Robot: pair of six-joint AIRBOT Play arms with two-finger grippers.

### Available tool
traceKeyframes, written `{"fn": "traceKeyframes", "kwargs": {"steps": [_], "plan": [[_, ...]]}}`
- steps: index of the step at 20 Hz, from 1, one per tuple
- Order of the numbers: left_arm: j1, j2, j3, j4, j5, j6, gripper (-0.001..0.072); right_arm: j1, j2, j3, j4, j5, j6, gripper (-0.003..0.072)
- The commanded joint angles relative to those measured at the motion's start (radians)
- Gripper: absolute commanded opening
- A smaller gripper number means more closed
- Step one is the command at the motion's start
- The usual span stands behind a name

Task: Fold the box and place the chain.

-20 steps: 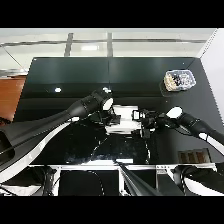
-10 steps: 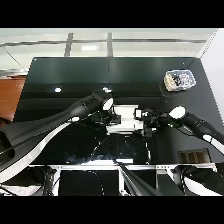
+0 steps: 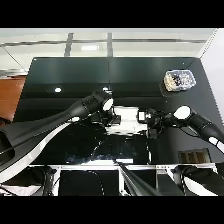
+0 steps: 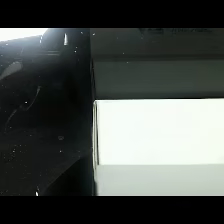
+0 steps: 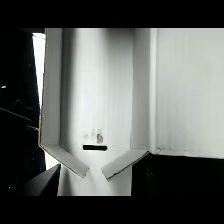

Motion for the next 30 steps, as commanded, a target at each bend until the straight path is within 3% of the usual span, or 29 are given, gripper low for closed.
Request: {"fn": "traceKeyframes", "kwargs": {"steps": [1, 3, 4, 9, 14, 15, 16, 17, 18, 20, 22, 23, 24, 25, 27, 30], "plan": [[0.0, 0.0, 0.0, 0.001, 0.003, -0.001, 0.0025, 0.0, 0.003, 0.0, 0.015, 0.037, 0.002, 0.0408], [0.0, 0.0, 0.0, 0.001, 0.004, -0.001, 0.0025, 0.002, 0.003, 0.0, 0.023, 0.056, 0.003, 0.0253], [0.0, 0.0, 0.0, 0.001, 0.006, -0.001, 0.0025, 0.005, 0.002, 0.0, 0.041, 0.058, 0.003, 0.024], [0.002, 0.0, 0.0, 0.001, 0.012, -0.002, 0.0025, 0.048, -0.015, 0.0, 0.183, -0.024, 0.003, 0.0239], [0.002, 0.0, 0.0, 0.001, 0.011, -0.002, 0.0025, 0.084, -0.05, 0.0, 0.201, -0.056, 0.013, 0.0241], [0.002, 0.0, 0.0, 0.001, 0.011, -0.002, 0.0025, 0.084, -0.05, 0.0, 0.201, -0.059, 0.025, 0.0284], [0.002, 0.0, 0.0, 0.001, 0.011, -0.002, 0.0025, 0.084, -0.05, 0.0, 0.201, -0.064, 0.033, 0.0453], [0.002, 0.0, 0.0, 0.001, 0.011, -0.002, 0.0025, 0.084, -0.05, 0.0, 0.199, -0.062, 0.035, 0.031], [0.002, 0.0, 0.0, 0.001, 0.011, -0.002, 0.0025, 0.084, -0.05, 0.0, 0.197, -0.061, 0.04, 0.0266], [0.002, 0.0, 0.0, 0.001, 0.011, -0.002, 0.0025, 0.084, -0.05, 0.0, 0.196, -0.078, 0.051, 0.0596], [0.002, 0.0, 0.0, 0.001, 0.011, -0.002, 0.0025, 0.083, -0.05, 0.0, 0.193, -0.082, 0.063, 0.0592], [0.002, 0.0, 0.0, 0.001, 0.011, -0.002, 0.0025, 0.083, -0.05, 0.0, 0.193, -0.082, 0.063, 0.0488], [0.002, 0.0, 0.0, 0.001, 0.011, -0.002, 0.0025, 0.082, -0.05, 0.0, 0.192, -0.076, 0.07, 0.0208], [0.002, 0.0, 0.0, 0.001, 0.011, -0.002, 0.0025, 0.081, -0.049, 0.0, 0.189, -0.069, 0.078, 0.0013], [0.002, 0.0, 0.0, 0.001, 0.011, -0.002, 0.0025, 0.071, -0.029, 0.0, 0.175, -0.061, 0.175, 0.0012], [0.002, 0.0, 0.0, 0.001, 0.011, -0.002, 0.0025, -0.018, 0.089, 0.018, 0.042, -0.027, 0.687, 0.0012]]}}
